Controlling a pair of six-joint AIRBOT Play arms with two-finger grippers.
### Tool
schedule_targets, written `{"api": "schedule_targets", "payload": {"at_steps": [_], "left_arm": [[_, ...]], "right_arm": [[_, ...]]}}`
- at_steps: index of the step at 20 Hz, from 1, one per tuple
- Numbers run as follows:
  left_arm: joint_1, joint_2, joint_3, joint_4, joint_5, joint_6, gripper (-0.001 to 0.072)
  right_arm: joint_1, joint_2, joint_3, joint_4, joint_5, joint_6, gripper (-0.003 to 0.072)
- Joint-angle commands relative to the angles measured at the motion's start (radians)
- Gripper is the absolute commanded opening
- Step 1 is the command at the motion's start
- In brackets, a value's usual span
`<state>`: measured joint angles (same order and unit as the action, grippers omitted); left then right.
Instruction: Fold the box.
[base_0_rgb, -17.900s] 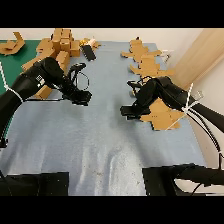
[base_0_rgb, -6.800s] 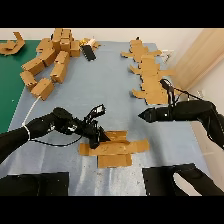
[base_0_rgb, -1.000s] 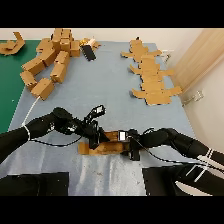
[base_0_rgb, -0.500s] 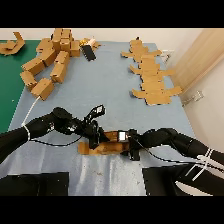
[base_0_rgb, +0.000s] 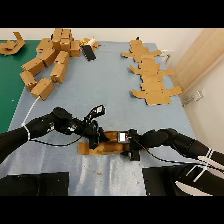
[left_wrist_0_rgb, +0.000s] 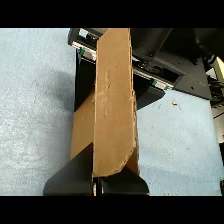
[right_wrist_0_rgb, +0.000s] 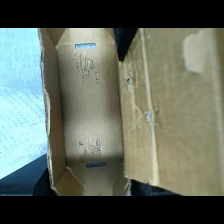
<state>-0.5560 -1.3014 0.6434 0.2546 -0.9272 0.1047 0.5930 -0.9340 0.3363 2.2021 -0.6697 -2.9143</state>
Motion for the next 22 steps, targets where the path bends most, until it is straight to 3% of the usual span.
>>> {"api": "schedule_targets", "payload": {"at_steps": [1,12,13,14,15,19,22], "left_arm": [[0.001,0.0,0.0,-0.001,0.001,0.0,0.001],[0.001,0.001,0.0,-0.049,0.008,-0.002,0.0011],[0.001,0.002,0.0,-0.048,0.006,-0.002,0.0049],[0.001,0.002,0.0,-0.05,0.011,-0.005,0.0322],[0.004,0.002,0.001,-0.051,0.013,-0.064,0.0488],[0.049,0.029,0.002,-0.002,-0.025,-0.156,0.0505],[0.096,0.115,0.002,0.146,-0.026,-0.26,0.0506]], "right_arm": [[0.0,0.001,0.001,-0.003,0.0,0.0,0.0507],[0.0,0.001,0.001,-0.003,0.0,0.0,0.0506],[0.0,0.001,0.001,-0.003,0.0,0.0,0.0506],[0.0,0.001,0.001,-0.003,0.0,0.0,0.0506],[0.0,0.001,0.001,-0.003,0.0,0.0,0.0506],[0.0,0.001,0.001,-0.003,0.0,0.0,0.0507],[0.0,0.001,0.001,-0.003,0.0,0.0,0.0506]]}}
